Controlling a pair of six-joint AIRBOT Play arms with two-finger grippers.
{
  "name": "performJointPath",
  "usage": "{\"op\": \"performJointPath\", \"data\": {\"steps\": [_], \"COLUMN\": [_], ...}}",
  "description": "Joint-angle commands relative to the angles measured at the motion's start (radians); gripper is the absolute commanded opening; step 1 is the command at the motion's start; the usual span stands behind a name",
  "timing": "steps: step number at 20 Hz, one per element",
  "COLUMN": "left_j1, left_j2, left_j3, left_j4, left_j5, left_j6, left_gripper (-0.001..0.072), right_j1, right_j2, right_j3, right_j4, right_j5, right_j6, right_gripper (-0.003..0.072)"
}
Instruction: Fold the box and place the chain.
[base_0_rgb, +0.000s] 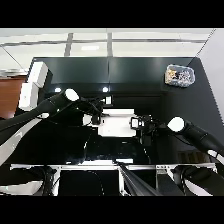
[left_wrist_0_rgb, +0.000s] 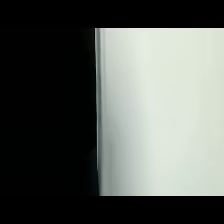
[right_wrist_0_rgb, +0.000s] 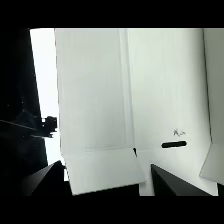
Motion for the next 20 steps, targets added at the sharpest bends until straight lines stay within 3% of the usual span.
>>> {"op": "performJointPath", "data": {"steps": [1,9,13,20], "left_j1": [-0.001,-0.001,-0.001,-0.002], "left_j2": [-0.001,-0.001,-0.001,-0.001], "left_j3": [0.001,0.001,0.001,0.001], "left_j4": [0.000,0.000,0.000,0.000], "left_j5": [0.008,0.008,0.009,0.008], "left_j6": [-0.002,-0.002,-0.002,-0.002], "left_gripper": [0.0027,0.0027,0.0027,0.0027], "right_j1": [0.039,0.051,-0.006,-0.108], "right_j2": [-0.032,-0.032,0.000,-0.001], "right_j3": [0.000,0.058,0.126,0.128], "right_j4": [0.107,0.027,0.015,0.025], "right_j5": [-0.067,-0.118,-0.060,-0.057], "right_j6": [-0.026,-0.069,-0.049,-0.062], "right_gripper": [0.0702,0.0702,0.0702,0.0702]}}
